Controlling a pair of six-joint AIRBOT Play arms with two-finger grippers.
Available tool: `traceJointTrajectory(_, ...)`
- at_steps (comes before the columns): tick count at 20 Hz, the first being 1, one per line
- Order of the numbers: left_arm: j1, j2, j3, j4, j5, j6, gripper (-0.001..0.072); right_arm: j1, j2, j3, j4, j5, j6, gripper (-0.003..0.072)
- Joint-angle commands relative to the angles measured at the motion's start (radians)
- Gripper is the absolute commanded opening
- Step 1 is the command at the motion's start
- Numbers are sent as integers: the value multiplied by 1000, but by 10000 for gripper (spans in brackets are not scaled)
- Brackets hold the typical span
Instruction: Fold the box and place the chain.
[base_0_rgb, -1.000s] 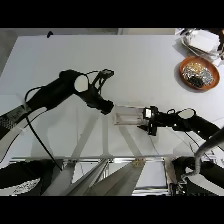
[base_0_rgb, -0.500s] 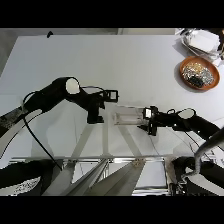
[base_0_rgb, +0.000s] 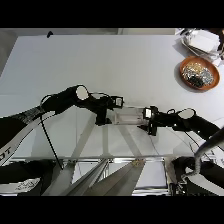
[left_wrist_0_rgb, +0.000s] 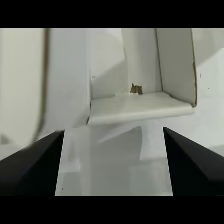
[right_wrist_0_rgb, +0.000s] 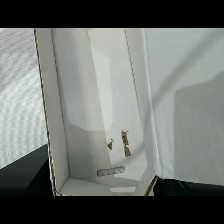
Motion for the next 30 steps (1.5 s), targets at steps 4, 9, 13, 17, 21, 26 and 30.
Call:
traceJointTrajectory(4, -29, -10, -6, -46, -32, 11, 710, 0, 1, 0, 0, 0, 0, 401)
traceJointTrajectory(9, -35, -10, -40, -105, -34, 10, 713, 0, 1, 0, 0, 0, 0, 401)
traceJointTrajectory(13, -50, -13, -51, -156, 7, 10, 713, 0, 1, 0, 0, 0, 0, 401)
traceJointTrajectory(17, -51, -26, -68, -187, 42, 6, 712, 0, 1, 0, 0, 0, 0, 401)
traceJointTrajectory(21, -51, -27, -93, -190, 62, 7, 710, 0, 1, 0, 0, 0, 0, 401)
traceJointTrajectory(26, -51, -47, -94, -190, 72, 14, 696, 0, 1, 0, 0, 0, 0, 401)
traceJointTrajectory(30, -59, -58, -94, -204, 76, 56, 692, 0, 1, 0, 0, 0, 0, 401)
